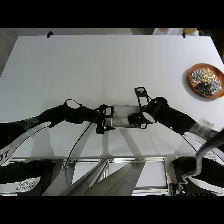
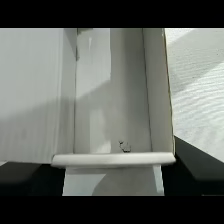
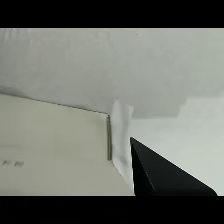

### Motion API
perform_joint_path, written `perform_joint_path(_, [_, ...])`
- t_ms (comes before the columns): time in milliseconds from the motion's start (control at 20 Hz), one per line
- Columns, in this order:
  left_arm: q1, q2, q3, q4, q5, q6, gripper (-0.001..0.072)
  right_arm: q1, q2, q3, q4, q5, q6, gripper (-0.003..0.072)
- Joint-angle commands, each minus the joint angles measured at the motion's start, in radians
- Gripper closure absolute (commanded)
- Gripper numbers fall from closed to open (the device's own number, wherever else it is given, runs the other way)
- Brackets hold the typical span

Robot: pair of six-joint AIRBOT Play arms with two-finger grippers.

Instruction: Fold the box and place the chain.

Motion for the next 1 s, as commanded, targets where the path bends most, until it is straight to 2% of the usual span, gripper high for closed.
perform_joint_path(0, [0.000,0.000,0.001,-0.002,0.004,-0.004,0.0577,-0.001,0.096,0.003,-0.030,0.073,-0.187,0.0349])
perform_joint_path(200, [0.000,0.001,0.000,-0.002,0.004,-0.003,0.0577,-0.062,0.233,0.095,-0.063,0.220,-0.346,0.0352])
perform_joint_path(300, [0.000,0.000,0.000,-0.002,0.003,-0.004,0.0577,-0.167,0.247,0.174,-0.117,0.289,-0.416,0.0353])
perform_joint_path(350, [0.000,0.000,0.001,-0.002,0.004,-0.003,0.0577,-0.237,0.247,0.206,-0.125,0.287,-0.454,0.0353])
perform_joint_path(550, [0.000,0.000,0.001,-0.002,0.004,-0.004,0.0577,-0.561,0.226,0.278,-0.085,0.149,-0.580,0.0354])
perform_joint_path(800, [0.000,0.000,0.000,-0.002,0.004,-0.003,0.0577,-0.868,0.080,0.390,-0.081,0.069,-0.668,0.0356])
perform_joint_path(900, [0.000,0.000,0.000,-0.002,0.004,-0.003,0.0577,-0.944,0.000,0.417,-0.082,0.008,-0.692,0.0455])
perform_joint_path(950, [0.000,0.001,0.001,-0.002,0.004,-0.003,0.0577,-0.972,-0.051,0.423,-0.084,-0.011,-0.695,0.0462])
